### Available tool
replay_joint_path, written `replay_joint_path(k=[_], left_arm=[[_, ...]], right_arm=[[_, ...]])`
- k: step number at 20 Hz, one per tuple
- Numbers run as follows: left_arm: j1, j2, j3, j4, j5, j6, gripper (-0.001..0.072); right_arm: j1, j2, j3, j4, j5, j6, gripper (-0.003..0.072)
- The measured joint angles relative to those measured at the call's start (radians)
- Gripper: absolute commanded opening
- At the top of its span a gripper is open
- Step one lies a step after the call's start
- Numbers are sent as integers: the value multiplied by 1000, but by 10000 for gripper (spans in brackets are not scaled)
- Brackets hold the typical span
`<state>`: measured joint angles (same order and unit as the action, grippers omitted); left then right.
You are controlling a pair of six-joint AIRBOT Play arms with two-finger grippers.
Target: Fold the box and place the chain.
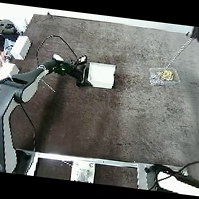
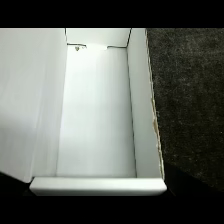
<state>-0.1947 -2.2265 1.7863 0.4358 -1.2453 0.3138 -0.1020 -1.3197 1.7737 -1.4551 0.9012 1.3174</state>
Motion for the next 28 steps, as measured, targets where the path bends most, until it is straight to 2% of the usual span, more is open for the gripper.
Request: replay_joint_path(k=[6, 12, 22, 24, 28], left_arm=[[0, 0, 0, 0, 0, 0, 444], [0, 0, 0, 0, 0, 0, 444], [0, 0, 0, 0, 0, 0, 443], [0, 0, 0, 0, 0, 0, 444], [0, 0, 0, 0, 0, 0, 443]], right_arm=[[47, 103, 0, 47, -150, -42, 11], [223, 123, -2, 87, -154, -72, 11], [508, -13, -55, 100, -53, -82, 11], [529, -40, -66, 99, -74, -86, 11], [546, -61, -47, 98, -190, -87, 11]])
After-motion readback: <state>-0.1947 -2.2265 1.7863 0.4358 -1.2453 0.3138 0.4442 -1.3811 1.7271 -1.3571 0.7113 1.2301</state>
